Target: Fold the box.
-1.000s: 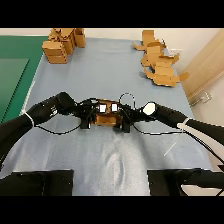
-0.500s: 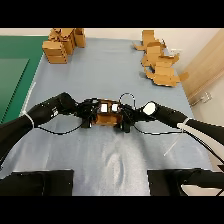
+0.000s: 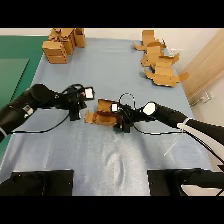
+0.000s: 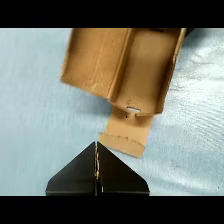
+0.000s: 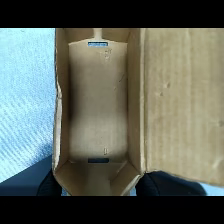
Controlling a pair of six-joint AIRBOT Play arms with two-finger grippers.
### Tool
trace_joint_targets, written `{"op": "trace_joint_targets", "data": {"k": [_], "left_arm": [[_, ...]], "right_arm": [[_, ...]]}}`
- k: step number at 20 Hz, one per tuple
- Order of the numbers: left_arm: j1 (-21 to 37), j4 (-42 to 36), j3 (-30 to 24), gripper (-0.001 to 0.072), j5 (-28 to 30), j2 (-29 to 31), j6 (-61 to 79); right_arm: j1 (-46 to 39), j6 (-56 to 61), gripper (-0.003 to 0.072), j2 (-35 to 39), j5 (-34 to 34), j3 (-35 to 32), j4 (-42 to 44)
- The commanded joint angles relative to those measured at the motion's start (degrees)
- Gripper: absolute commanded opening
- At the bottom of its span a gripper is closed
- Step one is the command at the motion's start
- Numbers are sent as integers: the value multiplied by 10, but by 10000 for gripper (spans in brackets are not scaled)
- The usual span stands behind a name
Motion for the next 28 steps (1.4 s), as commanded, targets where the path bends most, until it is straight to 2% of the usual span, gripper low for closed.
{"op": "trace_joint_targets", "data": {"k": [1,4,7,10,13,18,25,28], "left_arm": [[59,4,-3,12,-30,26,-92],[119,21,-11,13,-43,-12,-196],[142,-6,-10,14,-63,-86,-325],[142,-74,-10,13,-75,-159,-427],[142,-183,-10,12,-129,-205,-374],[142,-212,-10,12,-145,-222,-369],[142,-239,-10,12,-137,-238,-355],[142,-277,-10,12,-160,-238,-312]], "right_arm": [[0,0,516,0,1,0,0],[0,0,517,0,1,0,0],[0,0,517,0,2,0,0],[0,0,516,0,3,0,0],[0,0,517,0,3,0,0],[0,0,517,0,3,0,0],[0,0,517,0,3,0,0],[0,0,516,0,3,0,0]]}}
